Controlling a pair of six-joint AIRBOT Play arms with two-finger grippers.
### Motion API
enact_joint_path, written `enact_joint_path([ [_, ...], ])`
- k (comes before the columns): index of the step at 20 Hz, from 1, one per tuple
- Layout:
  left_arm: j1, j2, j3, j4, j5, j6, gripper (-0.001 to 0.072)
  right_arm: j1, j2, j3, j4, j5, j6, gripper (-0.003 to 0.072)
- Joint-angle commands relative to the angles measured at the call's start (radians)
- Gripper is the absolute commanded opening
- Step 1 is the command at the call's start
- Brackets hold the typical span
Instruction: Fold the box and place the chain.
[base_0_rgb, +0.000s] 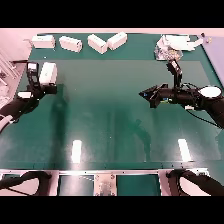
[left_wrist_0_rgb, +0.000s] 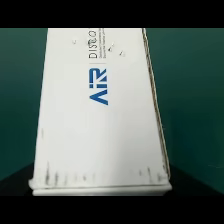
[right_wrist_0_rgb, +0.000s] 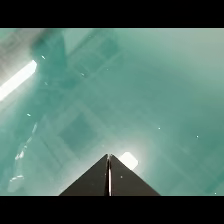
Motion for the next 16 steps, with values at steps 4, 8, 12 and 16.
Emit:
enact_joint_path([
  [4, -0.001, -0.081, -0.011, 0.009, 0.02, -0.008, 0.0064, 0.0, 0.0, 0.0, 0.0, 0.0, 0.002, 0.0013],
  [8, 0.0, -0.081, -0.01, 0.015, 0.068, -0.006, 0.0719, 0.0, 0.0, 0.0, 0.0, 0.0, 0.002, 0.0013],
  [12, 0.0, -0.062, -0.01, 0.058, 0.04, 0.017, 0.072, 0.0, 0.0, 0.0, 0.0, 0.002, 0.015, 0.0014],
  [16, 0.0, 0.129, -0.015, 0.06, -0.02, 0.064, 0.072, 0.0, 0.029, 0.0, 0.019, 0.0, 0.025, 0.0014],
])
